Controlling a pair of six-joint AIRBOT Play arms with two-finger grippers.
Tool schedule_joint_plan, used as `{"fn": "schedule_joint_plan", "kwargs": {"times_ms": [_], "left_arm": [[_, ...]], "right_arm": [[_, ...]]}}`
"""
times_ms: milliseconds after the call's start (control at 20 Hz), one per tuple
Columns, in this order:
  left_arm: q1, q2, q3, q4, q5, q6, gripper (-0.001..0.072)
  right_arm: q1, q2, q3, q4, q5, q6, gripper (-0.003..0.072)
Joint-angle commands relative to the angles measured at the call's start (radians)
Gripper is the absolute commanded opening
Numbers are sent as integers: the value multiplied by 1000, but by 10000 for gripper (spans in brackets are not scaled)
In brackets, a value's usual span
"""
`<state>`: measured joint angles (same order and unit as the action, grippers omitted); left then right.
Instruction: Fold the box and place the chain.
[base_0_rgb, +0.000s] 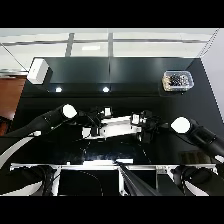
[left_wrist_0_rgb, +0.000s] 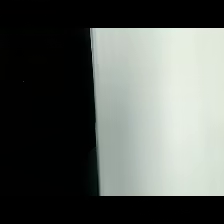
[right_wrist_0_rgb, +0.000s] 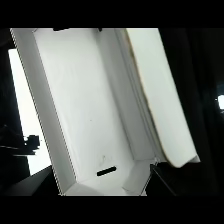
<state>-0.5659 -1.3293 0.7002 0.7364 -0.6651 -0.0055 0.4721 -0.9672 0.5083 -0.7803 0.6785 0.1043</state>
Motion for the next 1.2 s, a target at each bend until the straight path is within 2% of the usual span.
{"fn": "schedule_joint_plan", "kwargs": {"times_ms": [0, 100, 250, 450, 550, 750, 1150], "left_arm": [[0, 0, 0, 0, 0, 0, 29], [0, 0, 0, 0, 0, 1, 29], [0, 0, 0, 0, 0, 2, 30], [0, 0, 0, 0, 4, 3, 29], [0, 0, 0, 0, 3, 3, 29], [0, 0, 0, 20, 2, 3, 29], [0, 0, 0, 23, 3, 2, 29]], "right_arm": [[-15, 0, 13, 36, 2, -15, 671], [-15, 0, 13, 53, 1, -29, 671], [-31, -6, 13, 48, -61, -34, 671], [-32, -53, 13, 92, -21, -71, 671], [-32, -61, 13, 142, -21, -152, 671], [-32, -69, 13, 231, 59, -308, 671], [-32, -165, 13, 222, 83, -344, 671]]}}
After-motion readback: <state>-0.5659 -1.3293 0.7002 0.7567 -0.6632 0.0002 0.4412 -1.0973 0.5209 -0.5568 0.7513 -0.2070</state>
